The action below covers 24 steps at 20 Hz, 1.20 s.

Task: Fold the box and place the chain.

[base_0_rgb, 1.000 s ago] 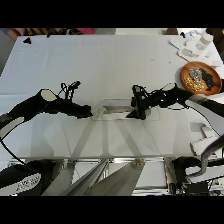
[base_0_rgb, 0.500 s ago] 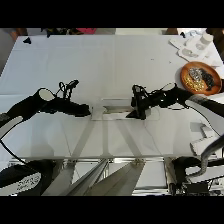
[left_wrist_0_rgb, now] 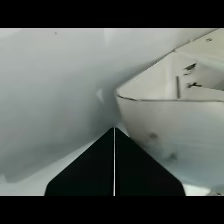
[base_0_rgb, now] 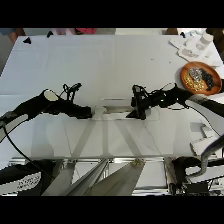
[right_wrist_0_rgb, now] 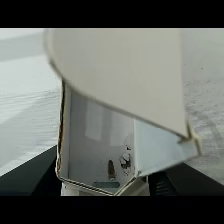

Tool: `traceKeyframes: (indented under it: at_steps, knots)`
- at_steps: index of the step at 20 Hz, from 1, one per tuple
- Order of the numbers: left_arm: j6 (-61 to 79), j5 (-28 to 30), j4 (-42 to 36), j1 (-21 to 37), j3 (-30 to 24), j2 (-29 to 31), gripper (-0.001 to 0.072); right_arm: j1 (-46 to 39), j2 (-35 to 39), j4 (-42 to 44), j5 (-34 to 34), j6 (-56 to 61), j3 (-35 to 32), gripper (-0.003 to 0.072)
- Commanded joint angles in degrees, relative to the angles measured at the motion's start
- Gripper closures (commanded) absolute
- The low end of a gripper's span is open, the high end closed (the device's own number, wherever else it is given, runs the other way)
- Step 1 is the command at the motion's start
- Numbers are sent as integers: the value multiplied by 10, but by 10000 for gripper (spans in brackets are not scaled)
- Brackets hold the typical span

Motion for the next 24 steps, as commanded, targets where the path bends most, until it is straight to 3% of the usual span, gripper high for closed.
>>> traceKeyframes:
  at_steps: [1,8,10,11,17,20,24]
  knots:
    - [69,-27,-103,-3,0,-1,708,0,0,0,0,0,0,254]
    - [71,-17,-125,-3,0,10,697,0,0,0,0,0,0,254]
    - [71,-13,-125,-2,0,10,558,0,0,0,0,0,0,254]
    - [71,-12,-128,-2,0,10,541,0,0,0,0,0,0,254]
    - [71,-14,-134,-2,0,10,541,0,0,0,0,0,0,254]
    - [71,-16,-140,-2,0,10,488,0,0,0,0,0,0,254]
    - [104,-23,-190,-2,0,10,472,0,0,0,0,0,0,254]
